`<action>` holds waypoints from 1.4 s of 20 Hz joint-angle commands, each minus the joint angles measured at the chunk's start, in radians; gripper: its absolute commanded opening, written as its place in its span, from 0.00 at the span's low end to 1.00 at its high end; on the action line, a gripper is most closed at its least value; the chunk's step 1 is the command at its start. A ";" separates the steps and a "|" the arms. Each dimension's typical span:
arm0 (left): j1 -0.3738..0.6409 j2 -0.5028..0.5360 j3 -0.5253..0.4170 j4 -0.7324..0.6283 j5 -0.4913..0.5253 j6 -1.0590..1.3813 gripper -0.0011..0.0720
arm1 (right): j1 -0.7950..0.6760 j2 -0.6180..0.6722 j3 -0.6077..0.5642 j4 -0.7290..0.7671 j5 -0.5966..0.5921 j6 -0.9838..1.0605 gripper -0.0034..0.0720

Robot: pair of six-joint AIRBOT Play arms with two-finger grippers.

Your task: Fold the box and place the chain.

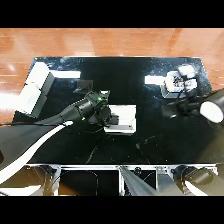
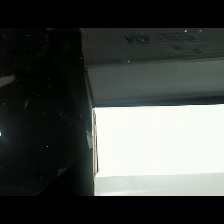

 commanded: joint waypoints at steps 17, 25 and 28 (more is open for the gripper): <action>0.002 0.000 0.000 0.027 0.007 -0.006 0.04 | -0.644 -0.726 0.482 0.256 -0.299 -0.190 0.89; -0.003 -0.001 0.000 0.027 0.003 -0.006 0.04 | -0.701 -0.834 0.509 0.304 -0.383 -0.135 0.89; -0.006 -0.001 0.000 0.022 -0.008 -0.006 0.04 | -0.716 -0.864 0.530 0.322 -0.411 -0.149 0.89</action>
